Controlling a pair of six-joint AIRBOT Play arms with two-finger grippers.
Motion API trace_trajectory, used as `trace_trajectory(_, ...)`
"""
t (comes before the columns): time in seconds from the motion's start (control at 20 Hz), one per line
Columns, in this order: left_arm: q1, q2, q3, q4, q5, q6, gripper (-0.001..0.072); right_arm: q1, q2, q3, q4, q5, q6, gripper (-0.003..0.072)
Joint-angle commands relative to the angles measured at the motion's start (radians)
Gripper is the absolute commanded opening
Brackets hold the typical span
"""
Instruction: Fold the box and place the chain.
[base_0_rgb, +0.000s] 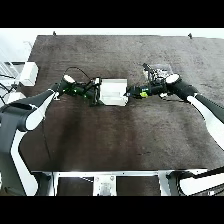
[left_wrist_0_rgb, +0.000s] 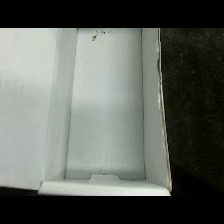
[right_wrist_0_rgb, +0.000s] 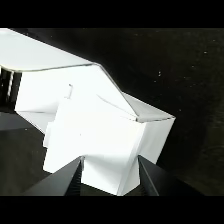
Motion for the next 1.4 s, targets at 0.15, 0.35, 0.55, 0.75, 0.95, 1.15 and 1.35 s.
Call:
trace_trajectory(0.15,0.0,0.0,0.0,0.0,0.0,0.0,0.0299,0.034,0.001,0.015,-0.08,-0.04,0.121,0.0432)
trace_trajectory(0.35,0.0,0.0,0.0,0.0,0.0,0.0,0.0299,0.055,-0.002,0.052,-0.155,-0.045,0.191,0.0433)
trace_trajectory(0.55,0.0,0.0,0.0,0.0,0.0,0.0,0.0299,0.08,-0.015,0.091,-0.236,-0.045,0.292,0.0432)
trace_trajectory(0.75,0.0,0.0,0.0,0.0,0.0,0.0,0.0299,0.106,-0.034,0.118,-0.284,-0.045,0.353,0.0432)
trace_trajectory(0.95,0.0,0.0,0.0,0.0,0.0,0.0,0.0299,0.14,-0.06,0.161,-0.407,-0.043,0.463,0.0432)
trace_trajectory(1.15,0.0,0.0,0.0,0.0,0.0,0.0,0.0299,0.174,-0.119,0.242,-0.511,0.031,0.576,0.0432)
trace_trajectory(1.35,0.0,0.0,0.0,0.0,0.0,0.0,0.0299,0.222,-0.188,0.348,-0.666,0.109,0.686,0.0431)
